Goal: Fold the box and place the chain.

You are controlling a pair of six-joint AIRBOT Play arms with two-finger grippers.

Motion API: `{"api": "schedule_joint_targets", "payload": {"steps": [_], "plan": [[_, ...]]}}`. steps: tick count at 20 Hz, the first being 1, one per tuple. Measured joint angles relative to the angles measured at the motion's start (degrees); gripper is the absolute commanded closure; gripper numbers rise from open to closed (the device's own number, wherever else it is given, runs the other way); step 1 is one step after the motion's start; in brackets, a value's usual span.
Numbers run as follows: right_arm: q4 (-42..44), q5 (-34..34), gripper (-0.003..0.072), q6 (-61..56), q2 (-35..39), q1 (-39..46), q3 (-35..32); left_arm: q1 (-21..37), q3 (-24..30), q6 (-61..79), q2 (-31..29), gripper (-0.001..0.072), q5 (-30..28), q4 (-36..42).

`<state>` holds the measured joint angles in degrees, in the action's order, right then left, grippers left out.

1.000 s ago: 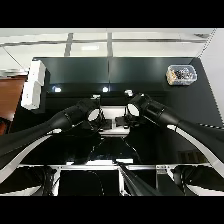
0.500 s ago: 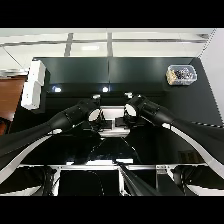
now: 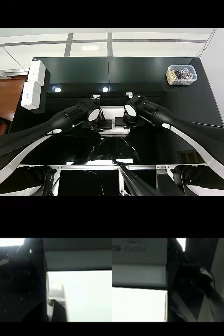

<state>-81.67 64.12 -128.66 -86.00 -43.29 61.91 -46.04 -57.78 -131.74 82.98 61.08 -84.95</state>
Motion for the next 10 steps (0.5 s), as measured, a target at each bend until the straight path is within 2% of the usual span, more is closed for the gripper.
{"api": "schedule_joint_targets", "payload": {"steps": [1,2,3,7,10], "plan": [[0.00,0.00,0.0609,-0.04,0.00,0.00,0.00,0.00,0.00,0.02,0.00,0.0680,0.00,0.00],[0.07,0.02,0.0445,0.02,0.00,0.00,0.00,0.00,0.00,0.09,0.00,0.0680,-0.02,-0.09],[0.28,-0.17,0.0401,0.04,0.11,0.00,0.07,0.00,0.00,0.26,0.02,0.0680,-0.07,-0.09],[-0.07,0.02,0.0403,0.04,1.99,0.04,0.07,0.00,0.00,0.24,0.00,0.0679,-0.11,-0.09],[-0.70,1.33,0.0403,1.75,6.80,0.11,0.07,0.00,0.00,0.22,0.02,0.0680,-0.26,-0.09]]}}
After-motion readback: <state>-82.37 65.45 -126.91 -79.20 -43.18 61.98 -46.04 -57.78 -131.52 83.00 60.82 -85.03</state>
